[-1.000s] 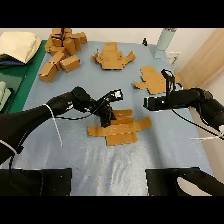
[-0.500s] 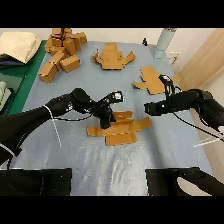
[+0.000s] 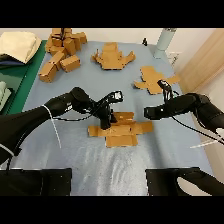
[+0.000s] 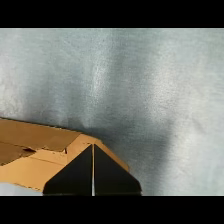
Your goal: Fold the box.
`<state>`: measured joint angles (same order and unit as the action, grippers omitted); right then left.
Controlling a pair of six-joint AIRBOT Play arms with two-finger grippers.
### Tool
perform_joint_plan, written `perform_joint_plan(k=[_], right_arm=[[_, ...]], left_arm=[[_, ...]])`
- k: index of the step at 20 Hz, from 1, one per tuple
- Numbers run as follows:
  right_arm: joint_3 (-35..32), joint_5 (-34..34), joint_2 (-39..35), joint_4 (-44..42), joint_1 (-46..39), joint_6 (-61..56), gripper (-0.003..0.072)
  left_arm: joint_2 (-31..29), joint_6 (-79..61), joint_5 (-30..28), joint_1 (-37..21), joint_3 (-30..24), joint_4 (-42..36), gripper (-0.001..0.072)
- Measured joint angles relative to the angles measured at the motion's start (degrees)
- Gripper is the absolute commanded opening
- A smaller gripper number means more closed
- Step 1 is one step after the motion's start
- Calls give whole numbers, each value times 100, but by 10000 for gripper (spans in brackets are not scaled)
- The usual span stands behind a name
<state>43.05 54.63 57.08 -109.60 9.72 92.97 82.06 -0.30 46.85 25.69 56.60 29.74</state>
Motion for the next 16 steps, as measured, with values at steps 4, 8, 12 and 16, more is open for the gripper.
perform_joint_plan(k=[4,8,12,16], right_arm=[[-11,-79,0,-20,0,-4,4],[-11,-109,0,-26,2,-7,4],[-13,-85,-24,-11,17,-7,2],[-28,317,-339,407,538,-13,1]], left_arm=[[116,-105,2,-2,2,-48,12],[151,-166,-20,-20,7,-68,14],[162,-181,-20,-20,7,-48,13],[162,-181,-24,-20,7,-33,13]])
